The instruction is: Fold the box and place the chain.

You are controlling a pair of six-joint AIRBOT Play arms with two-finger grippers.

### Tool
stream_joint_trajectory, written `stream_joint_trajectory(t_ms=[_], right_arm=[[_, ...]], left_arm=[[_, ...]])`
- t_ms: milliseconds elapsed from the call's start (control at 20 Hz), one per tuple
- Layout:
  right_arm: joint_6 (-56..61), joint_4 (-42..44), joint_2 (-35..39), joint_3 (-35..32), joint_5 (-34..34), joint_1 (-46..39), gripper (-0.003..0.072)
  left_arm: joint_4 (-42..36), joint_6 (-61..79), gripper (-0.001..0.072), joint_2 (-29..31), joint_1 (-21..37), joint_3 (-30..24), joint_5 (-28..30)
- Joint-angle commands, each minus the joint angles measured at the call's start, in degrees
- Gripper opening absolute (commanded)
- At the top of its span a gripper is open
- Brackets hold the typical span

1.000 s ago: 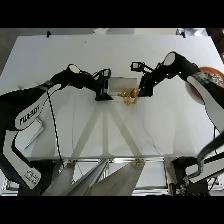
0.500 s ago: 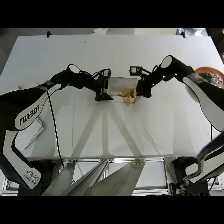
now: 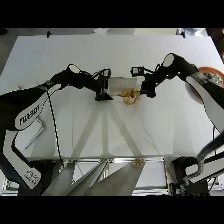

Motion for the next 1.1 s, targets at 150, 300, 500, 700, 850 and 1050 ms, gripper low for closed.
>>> stream_joint_trajectory(t_ms=[150,300,500,700,850,1050], right_arm=[[2.45,7.21,7.69,0.00,5.66,-0.02,0.0008],[1.44,19.34,9.35,0.02,4.13,0.15,0.0008],[-0.83,23.61,8.48,0.02,-2.56,3.69,0.0008],[-0.55,16.41,6.67,0.00,-5.44,7.28,0.0302],[1.18,15.80,8.33,0.00,-3.26,5.77,0.0390],[2.54,12.94,12.39,-0.02,1.09,0.07,0.0390]], left_arm=[[0.00,0.02,0.0218,-0.04,0.02,-0.02,0.00],[0.00,0.02,0.0218,-0.04,0.02,-0.02,0.00],[0.00,0.02,0.0218,-0.04,0.02,-0.02,0.00],[0.00,0.02,0.0218,-0.04,0.02,-0.02,0.00],[0.00,0.02,0.0218,-0.04,0.02,-0.02,0.02],[0.00,0.02,0.0218,-0.04,0.02,-0.02,0.00]])
